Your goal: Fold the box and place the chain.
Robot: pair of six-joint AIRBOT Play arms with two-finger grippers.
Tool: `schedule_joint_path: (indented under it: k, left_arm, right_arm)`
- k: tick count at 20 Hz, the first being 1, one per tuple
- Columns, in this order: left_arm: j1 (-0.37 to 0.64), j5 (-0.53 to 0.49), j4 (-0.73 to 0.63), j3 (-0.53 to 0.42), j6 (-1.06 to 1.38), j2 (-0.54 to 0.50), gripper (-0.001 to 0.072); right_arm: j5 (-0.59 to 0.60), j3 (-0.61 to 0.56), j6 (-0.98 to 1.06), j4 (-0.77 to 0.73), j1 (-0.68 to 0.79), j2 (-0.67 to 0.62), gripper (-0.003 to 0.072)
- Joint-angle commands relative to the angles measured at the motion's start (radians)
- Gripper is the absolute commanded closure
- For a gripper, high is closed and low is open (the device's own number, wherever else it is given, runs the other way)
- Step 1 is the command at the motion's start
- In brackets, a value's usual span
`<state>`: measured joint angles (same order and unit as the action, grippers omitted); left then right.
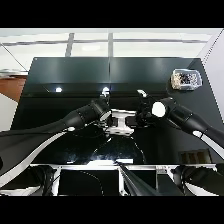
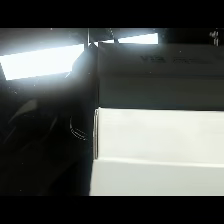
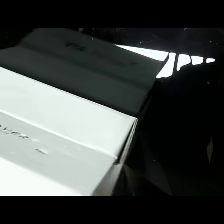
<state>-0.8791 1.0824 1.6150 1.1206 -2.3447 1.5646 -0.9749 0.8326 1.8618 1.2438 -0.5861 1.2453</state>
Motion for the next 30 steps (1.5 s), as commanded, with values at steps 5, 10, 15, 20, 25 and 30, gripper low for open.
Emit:
schedule_joint_path:
  k: [5,10,15,20,25,30]
  left_arm:
    - [0.001,-0.001,0.0,0.0,0.0,0.001,0.0682]
    - [0.001,-0.001,0.001,0.0,0.0,0.001,0.0682]
    - [0.001,-0.001,0.001,0.0,0.0,0.001,0.0682]
    - [0.001,-0.005,0.001,0.0,0.0,0.001,0.0682]
    - [0.001,-0.004,0.0,0.0,0.0,0.001,0.0682]
    - [0.001,-0.004,0.0,0.0,0.0,0.001,0.0682]
  right_arm:
    - [-0.019,0.002,0.195,0.129,-0.05,0.001,0.0404]
    - [-0.047,0.036,0.256,0.164,-0.113,0.05,0.0404]
    - [-0.084,0.091,0.297,0.198,-0.12,0.106,0.0404]
    - [-0.087,0.092,0.328,0.206,-0.12,0.11,0.0491]
    - [-0.104,0.092,0.339,0.205,-0.12,0.144,0.0491]
    - [-0.09,0.092,0.361,0.206,-0.12,0.145,0.0493]
